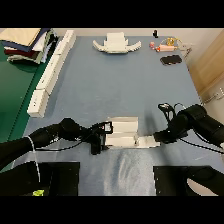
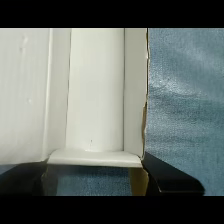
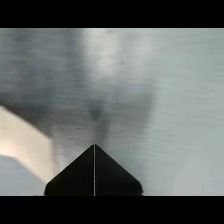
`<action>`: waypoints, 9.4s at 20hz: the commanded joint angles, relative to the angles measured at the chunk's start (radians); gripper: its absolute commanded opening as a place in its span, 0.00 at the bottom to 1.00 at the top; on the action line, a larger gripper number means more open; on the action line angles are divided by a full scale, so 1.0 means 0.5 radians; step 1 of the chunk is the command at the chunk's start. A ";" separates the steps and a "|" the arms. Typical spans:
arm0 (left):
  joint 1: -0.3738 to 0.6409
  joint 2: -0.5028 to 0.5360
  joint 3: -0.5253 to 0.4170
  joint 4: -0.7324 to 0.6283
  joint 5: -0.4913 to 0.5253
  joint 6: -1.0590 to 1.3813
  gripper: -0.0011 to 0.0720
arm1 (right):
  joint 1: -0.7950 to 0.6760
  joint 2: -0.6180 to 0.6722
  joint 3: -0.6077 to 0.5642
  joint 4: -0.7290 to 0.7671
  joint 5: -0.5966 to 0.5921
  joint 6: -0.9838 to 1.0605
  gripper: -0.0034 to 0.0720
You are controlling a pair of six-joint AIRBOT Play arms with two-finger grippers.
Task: Fold the box.
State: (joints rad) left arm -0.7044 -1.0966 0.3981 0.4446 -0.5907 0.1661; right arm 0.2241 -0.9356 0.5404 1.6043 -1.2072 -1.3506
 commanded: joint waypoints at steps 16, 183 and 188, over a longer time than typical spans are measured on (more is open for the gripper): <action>0.001 -0.002 0.002 0.001 0.000 0.001 0.62 | -0.034 0.151 0.060 0.970 0.132 -0.307 0.54; 0.000 -0.002 0.002 0.001 0.000 0.001 0.62 | 1.092 0.132 0.122 0.332 0.914 -2.183 0.63; 0.001 -0.002 0.002 0.001 0.001 0.001 0.62 | 1.102 0.104 0.121 0.330 0.916 -2.183 0.63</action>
State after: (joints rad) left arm -0.7044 -1.0973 0.3977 0.4461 -0.5907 0.1684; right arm 0.7692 -0.8780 0.6006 1.7676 -0.7498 -2.4435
